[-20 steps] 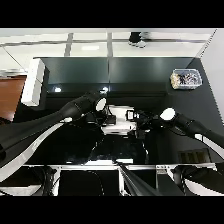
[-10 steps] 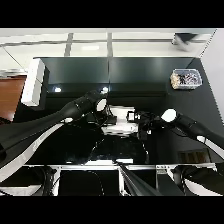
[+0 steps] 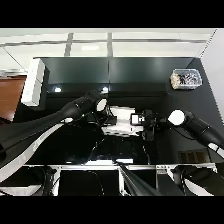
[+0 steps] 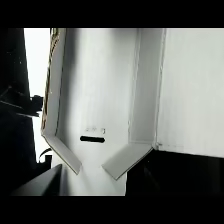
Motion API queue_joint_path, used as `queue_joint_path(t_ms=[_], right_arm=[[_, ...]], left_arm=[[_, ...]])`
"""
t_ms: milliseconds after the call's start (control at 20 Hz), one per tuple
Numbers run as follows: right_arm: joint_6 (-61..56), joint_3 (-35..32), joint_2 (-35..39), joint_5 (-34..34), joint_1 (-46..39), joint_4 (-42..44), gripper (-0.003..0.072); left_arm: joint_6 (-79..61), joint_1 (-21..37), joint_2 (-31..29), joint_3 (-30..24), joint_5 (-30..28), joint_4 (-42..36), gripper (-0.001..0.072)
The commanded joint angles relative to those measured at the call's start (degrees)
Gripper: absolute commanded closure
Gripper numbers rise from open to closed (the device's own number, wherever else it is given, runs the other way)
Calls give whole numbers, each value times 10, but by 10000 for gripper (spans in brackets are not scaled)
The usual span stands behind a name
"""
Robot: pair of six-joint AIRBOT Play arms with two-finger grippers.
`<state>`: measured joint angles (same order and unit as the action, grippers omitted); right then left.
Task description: Fold the box and place the chain.
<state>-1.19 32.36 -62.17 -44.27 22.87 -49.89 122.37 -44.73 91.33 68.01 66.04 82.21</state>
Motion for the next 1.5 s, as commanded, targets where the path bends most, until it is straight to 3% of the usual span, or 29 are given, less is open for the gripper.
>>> queue_joint_path(t_ms=[0, 50, 100, 450, 500, 550, 600, 650, 700, 750, 800, 900, 950, 1100, 1200, 1350, 1450], right_arm=[[-5, 0, 4, -5, 0, 56, 280], [-6, 0, 1, -5, 0, 66, 398], [-6, 0, -2, -8, 1, 68, 571], [-6, 0, -62, 1, 0, 213, 557], [-7, 0, -68, 2, 0, 218, 425], [-15, 0, -70, 6, 0, 217, 240], [-21, 0, -70, 6, 0, 217, 209], [-32, 0, -70, 6, 0, 213, 356], [-44, 0, -70, 6, 0, 208, 427], [-49, 0, -70, 6, 0, 207, 254], [-57, 0, -70, 2, 0, 205, 301], [-112, 1, -65, -8, 0, 176, 603], [-166, 5, -55, -22, -2, 144, 673], [-349, 54, 6, -157, -51, 57, 674], [-411, 85, 57, -248, -123, 7, 674], [-579, 69, 80, -242, -270, -40, 674], [-716, 13, 74, -197, -353, -31, 674]], left_arm=[[0, 0, 0, 0, -2, 0, 683], [0, 0, 0, 0, -2, -1, 683], [0, 0, 0, 0, -2, 0, 683], [0, 0, 0, 0, -2, -3, 683], [0, 0, 0, 0, -2, -3, 683], [0, 0, 0, 0, -2, -3, 683], [0, 0, 0, 0, -2, -3, 683], [0, 0, 0, 0, -2, -3, 683], [0, 0, 0, 0, -2, -3, 683], [0, 0, 0, 0, -2, -3, 683], [0, 0, 0, 0, -2, -3, 683], [0, 0, 0, 0, -2, -3, 683], [0, 0, 0, 0, -2, -3, 683], [0, 0, 0, 0, -2, -5, 683], [0, 0, 0, 0, -2, -7, 683], [0, 0, 0, 0, -2, -18, 683], [0, 0, 0, 0, -2, -19, 683]])
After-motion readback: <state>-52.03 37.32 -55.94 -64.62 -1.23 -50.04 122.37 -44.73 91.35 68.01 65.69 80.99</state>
